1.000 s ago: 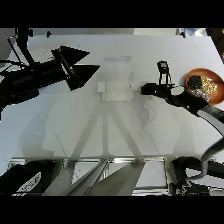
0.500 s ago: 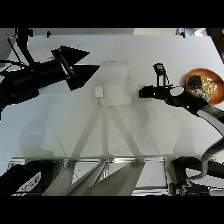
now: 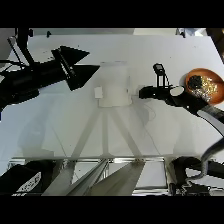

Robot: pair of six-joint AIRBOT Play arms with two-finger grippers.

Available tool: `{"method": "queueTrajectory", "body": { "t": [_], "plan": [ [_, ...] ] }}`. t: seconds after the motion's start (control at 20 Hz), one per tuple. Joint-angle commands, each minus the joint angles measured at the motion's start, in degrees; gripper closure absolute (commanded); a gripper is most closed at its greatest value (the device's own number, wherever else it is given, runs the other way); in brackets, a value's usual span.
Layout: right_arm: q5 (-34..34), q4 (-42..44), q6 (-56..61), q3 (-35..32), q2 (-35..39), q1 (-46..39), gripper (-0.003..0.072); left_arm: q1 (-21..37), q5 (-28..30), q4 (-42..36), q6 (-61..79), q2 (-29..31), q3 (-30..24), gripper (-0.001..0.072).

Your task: Fold the box and place the chain.

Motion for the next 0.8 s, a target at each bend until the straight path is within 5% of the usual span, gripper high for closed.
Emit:
{"method": "queueTrajectory", "body": {
  "t": [0.0, 0.1, 0.25, 0.35, 0.55, 0.7, 0.75],
  "plan": [
    [-0.07, 0.0, 0.0, 0.0, -0.02, 0.07, 0.0672, -0.13, -2.91, 0.0, -4.0, -0.04, -0.02, 0.0013],
    [-0.07, 0.0, 0.0, 0.0, -0.02, 0.07, 0.0672, -0.13, -3.48, 0.07, -4.52, -0.04, -0.02, 0.0021],
    [-0.07, 0.0, 0.0, 0.0, -0.02, 0.07, 0.0672, 0.94, -2.69, 0.35, -3.72, -0.68, 0.02, 0.0384],
    [-0.07, 0.0, 0.0, 0.0, -0.02, 0.07, 0.0672, 2.97, -5.46, 1.7, -3.61, -3.1, 0.74, 0.0304],
    [-0.07, 0.0, 0.0, 0.0, -0.02, 0.07, 0.0672, 6.05, -12.61, 16.24, -14.36, -13.2, 9.46, 0.0291],
    [-0.07, 0.0, 0.0, 0.0, -0.02, 0.07, 0.0672, 5.9, -13.99, 30.91, -24.61, -22.69, 19.85, 0.0078],
    [-0.07, 0.0, 0.0, 0.0, -0.02, 0.07, 0.0672, 5.9, -14.01, 33.57, -26.56, -25.77, 22.8, 0.0068]
  ]
}}
